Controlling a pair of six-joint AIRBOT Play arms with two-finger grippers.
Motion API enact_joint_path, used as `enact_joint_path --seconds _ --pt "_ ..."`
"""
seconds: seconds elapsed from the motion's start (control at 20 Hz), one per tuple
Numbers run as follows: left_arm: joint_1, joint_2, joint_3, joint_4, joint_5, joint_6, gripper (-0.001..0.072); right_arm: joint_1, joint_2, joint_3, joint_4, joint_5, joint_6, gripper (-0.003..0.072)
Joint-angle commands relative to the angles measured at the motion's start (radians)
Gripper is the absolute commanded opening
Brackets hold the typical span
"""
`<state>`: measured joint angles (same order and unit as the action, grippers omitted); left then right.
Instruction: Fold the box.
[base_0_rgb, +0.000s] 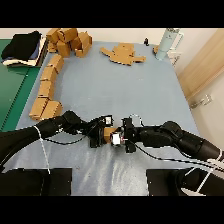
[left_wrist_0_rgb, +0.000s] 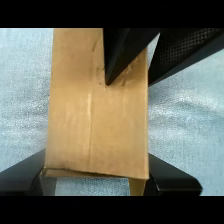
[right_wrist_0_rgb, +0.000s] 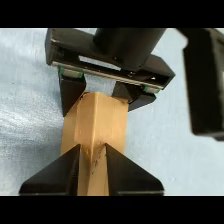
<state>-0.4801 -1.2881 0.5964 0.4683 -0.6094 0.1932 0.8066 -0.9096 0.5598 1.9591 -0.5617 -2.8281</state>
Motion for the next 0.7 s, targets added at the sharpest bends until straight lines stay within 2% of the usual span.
enact_joint_path --seconds 0.0,0.2,0.3,0.4,0.5,0.65 --pt "0.000 0.000 0.001 0.000 0.000 -0.001 0.0511 0.000 0.011 0.000 0.005 -0.005 0.001 0.0221" --pt "0.000 0.000 0.001 0.000 0.000 -0.001 0.0511 0.000 0.011 0.000 0.009 -0.004 0.001 0.0219" --pt "0.000 0.000 0.001 0.000 0.000 -0.001 0.0511 -0.001 0.011 0.000 0.008 -0.004 0.001 0.0151" --pt "0.000 0.000 0.001 0.000 0.000 -0.001 0.0510 -0.001 0.011 0.000 0.008 0.001 0.000 0.0151" --pt "0.000 0.000 0.001 0.000 0.000 -0.001 0.0511 -0.001 0.011 0.000 0.001 0.005 0.001 0.0097" --pt "0.000 0.000 0.001 0.000 0.000 -0.001 0.0511 -0.001 0.011 0.000 -0.008 0.006 0.001 0.0095"
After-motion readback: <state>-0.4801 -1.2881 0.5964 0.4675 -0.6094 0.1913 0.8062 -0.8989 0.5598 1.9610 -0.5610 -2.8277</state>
